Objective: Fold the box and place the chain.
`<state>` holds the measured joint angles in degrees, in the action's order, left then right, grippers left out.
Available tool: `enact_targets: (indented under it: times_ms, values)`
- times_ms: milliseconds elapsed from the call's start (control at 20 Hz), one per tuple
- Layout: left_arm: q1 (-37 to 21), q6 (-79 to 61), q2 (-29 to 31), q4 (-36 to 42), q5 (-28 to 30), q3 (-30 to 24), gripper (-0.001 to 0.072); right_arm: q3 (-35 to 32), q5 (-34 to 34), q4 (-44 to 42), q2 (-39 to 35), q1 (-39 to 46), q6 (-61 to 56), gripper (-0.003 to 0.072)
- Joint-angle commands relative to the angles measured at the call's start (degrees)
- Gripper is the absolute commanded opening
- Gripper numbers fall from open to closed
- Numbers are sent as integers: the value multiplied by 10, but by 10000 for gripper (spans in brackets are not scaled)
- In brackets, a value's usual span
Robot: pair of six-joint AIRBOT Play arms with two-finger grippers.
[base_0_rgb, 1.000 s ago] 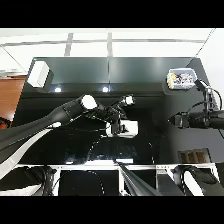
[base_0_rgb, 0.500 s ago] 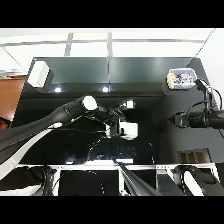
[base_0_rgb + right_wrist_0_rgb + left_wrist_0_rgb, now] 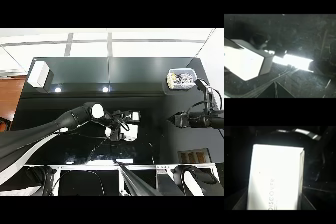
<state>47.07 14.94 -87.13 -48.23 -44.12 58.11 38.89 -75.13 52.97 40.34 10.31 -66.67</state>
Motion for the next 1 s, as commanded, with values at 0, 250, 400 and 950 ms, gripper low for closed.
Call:
enact_targets:
  times_ms: [0, 250, 400, 950]
  values:
    - [11, -18, -8, -30, 20, 0, 686, 0, 1, 0, 0, 0, -2, 11]
    - [-2, 148, 40, -123, 11, 0, 361, 0, 8, 0, 0, 0, -1, 11]
    - [-65, 317, 93, -229, -51, 0, 337, 0, 8, 0, 0, 0, 0, 11]
    - [-626, 675, 136, -412, -239, -3, 329, 0, 25, 0, 0, 0, 0, 11]
